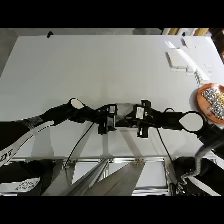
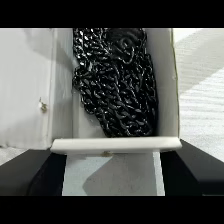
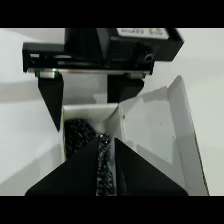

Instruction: Fold the box and place the chain.

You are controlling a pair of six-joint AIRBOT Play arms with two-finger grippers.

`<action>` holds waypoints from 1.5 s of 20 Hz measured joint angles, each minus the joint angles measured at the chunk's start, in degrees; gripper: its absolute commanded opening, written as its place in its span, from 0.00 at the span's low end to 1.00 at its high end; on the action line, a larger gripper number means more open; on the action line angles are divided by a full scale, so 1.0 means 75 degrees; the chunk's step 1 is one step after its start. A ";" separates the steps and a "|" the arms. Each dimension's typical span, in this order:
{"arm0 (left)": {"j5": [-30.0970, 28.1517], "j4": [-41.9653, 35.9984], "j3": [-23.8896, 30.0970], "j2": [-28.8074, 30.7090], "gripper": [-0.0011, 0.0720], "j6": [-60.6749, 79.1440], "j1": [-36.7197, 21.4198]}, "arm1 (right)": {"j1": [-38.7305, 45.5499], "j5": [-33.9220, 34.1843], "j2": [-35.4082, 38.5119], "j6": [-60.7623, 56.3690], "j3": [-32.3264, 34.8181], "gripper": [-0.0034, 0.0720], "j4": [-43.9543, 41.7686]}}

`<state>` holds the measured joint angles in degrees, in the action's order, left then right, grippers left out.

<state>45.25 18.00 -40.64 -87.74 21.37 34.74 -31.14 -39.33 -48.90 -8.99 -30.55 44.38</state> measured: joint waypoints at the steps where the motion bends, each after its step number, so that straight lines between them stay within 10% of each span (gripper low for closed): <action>1: 0.0000 -0.0003 0.0000 0.0000 0.41 -0.0003 0.0000 | -0.0023 -0.0090 -0.0090 -0.0248 -0.0152 0.27 0.0428; 6: 0.0000 0.0000 0.0000 0.0000 0.41 -0.0003 0.0000 | 0.0093 -0.1530 -0.0574 -0.1795 -0.1883 0.07 0.2154; 14: 0.0000 0.0000 0.0000 0.0000 0.41 -0.0003 0.0000 | 0.1026 -0.2868 -0.2480 -0.4004 -0.4100 0.07 0.2602; 23: 0.0000 0.0000 0.0000 0.0000 0.41 0.0000 0.0000 | 0.0347 -0.3005 -0.2261 -0.3643 -0.2710 0.07 0.2637; 30: 0.0000 0.0000 0.0000 0.0000 0.41 0.0000 0.0000 | -0.0166 -0.2206 -0.1233 -0.2938 -0.1338 0.30 0.2623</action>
<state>45.25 18.00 -40.64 -87.74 21.37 34.74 -32.38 -55.88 -58.15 -31.03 -40.58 64.05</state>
